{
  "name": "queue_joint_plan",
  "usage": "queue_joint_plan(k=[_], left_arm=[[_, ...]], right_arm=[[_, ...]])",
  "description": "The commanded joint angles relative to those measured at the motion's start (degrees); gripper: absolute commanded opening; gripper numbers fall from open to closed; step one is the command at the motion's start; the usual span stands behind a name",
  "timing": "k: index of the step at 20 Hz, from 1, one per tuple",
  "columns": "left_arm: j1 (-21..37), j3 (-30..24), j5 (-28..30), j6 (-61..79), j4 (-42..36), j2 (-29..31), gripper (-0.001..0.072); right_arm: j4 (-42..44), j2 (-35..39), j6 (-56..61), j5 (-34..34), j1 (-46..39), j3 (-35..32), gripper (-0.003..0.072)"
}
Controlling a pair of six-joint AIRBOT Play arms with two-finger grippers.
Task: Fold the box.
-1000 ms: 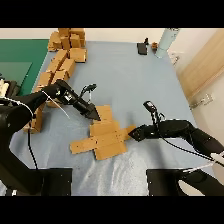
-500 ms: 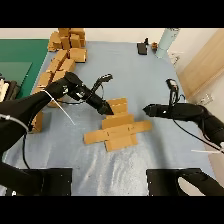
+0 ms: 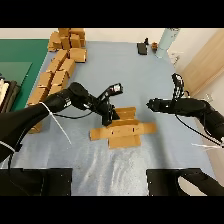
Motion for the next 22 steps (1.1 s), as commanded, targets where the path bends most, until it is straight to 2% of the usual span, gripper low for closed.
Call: queue_joint_plan(k=[1,12,15,18,20,22], left_arm=[[-1.6,-2.2,1.8,3.7,-0.6,-1.6,0.0011],[-1.9,-2.2,-2.2,2.6,1.3,-2.1,0.0013],[-1.9,-2.2,-2.2,2.6,1.3,-2.1,0.0014],[-1.9,-2.2,-2.1,2.6,1.2,-2.1,0.0014],[-1.9,-2.2,-2.1,2.6,1.2,-2.1,0.0014],[-1.9,-2.2,-2.1,2.6,1.2,-2.1,0.0014]], right_arm=[[0.7,-0.8,0.2,0.3,0.0,0.1,0.0004],[0.7,-0.8,0.2,0.1,0.3,0.1,0.0004],[0.5,-0.3,0.2,-2.1,1.0,0.1,0.0003],[-6.6,3.9,7.0,-9.4,1.0,0.2,0.0002],[-16.9,9.3,17.3,-19.4,1.5,0.1,0.0002],[-21.3,15.1,20.7,-31.8,5.1,0.0,0.0002]])
